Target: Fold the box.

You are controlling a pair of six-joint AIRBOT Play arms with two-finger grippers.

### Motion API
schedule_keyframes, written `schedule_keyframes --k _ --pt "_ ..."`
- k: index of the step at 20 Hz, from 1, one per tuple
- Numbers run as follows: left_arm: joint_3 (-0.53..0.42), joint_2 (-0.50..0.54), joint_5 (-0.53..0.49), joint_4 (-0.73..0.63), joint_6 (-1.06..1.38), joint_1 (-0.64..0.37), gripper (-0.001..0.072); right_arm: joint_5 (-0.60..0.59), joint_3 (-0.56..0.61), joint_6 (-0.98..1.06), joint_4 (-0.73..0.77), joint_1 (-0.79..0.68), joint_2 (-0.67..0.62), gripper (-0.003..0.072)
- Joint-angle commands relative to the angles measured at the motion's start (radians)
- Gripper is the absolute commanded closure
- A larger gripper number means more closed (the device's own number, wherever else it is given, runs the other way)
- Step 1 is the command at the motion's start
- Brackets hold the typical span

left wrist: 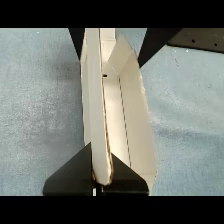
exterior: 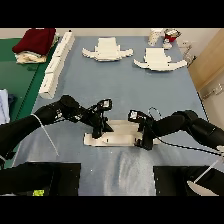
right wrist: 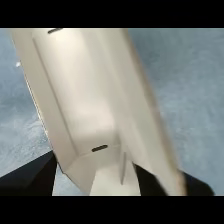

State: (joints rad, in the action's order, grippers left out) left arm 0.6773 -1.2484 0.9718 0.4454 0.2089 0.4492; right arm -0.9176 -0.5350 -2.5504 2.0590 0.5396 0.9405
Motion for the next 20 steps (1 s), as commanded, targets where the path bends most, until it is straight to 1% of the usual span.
schedule_keyframes --k 1,3,7,18,20 --pt "0.000 0.000 -0.002 0.000 0.000 0.000 0.0695 -0.010 0.036 -0.145 0.066 -0.014 0.016 -0.0034" --pt "0.000 0.000 -0.001 0.000 0.000 0.000 0.0696 0.005 0.037 -0.172 0.059 -0.017 0.016 -0.0034" --pt "0.000 0.000 -0.002 0.000 0.000 0.000 0.0695 0.077 0.037 -0.174 0.050 -0.017 0.023 -0.0034" --pt "0.000 0.000 -0.002 0.000 0.000 0.000 0.0695 0.045 0.035 -0.172 0.047 -0.016 0.024 -0.0034" --pt "0.000 0.000 -0.002 0.000 0.000 0.000 0.0696 0.047 0.036 -0.172 0.047 -0.016 0.027 -0.0024"
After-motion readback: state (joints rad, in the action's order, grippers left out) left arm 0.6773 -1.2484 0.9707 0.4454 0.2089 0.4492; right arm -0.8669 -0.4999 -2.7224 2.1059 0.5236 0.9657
